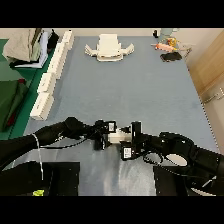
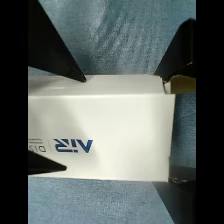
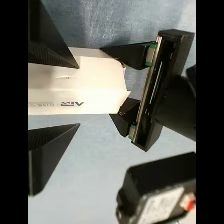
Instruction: Fold the box.
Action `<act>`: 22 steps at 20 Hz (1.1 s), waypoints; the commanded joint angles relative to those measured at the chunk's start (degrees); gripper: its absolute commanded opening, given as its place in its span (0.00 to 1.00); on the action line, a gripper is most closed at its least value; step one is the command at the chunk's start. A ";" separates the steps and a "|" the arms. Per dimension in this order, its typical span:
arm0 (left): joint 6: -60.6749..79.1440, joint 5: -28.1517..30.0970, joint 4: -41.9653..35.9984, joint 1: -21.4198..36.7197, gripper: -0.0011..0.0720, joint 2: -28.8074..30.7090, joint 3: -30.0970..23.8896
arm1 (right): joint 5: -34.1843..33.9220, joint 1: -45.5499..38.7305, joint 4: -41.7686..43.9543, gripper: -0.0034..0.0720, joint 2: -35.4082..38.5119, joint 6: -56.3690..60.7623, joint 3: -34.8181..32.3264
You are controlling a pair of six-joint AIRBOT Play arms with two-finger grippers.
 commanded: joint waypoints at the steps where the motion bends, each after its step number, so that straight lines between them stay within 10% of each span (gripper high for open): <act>1: 0.02 -0.02 0.02 0.00 0.71 -0.02 0.00 | 0.26 0.00 -0.79 0.71 0.74 0.00 -0.04; 22: 0.00 -0.02 0.02 0.00 0.71 -0.02 0.00 | 1.09 -0.50 1.95 0.50 -1.81 0.02 -0.04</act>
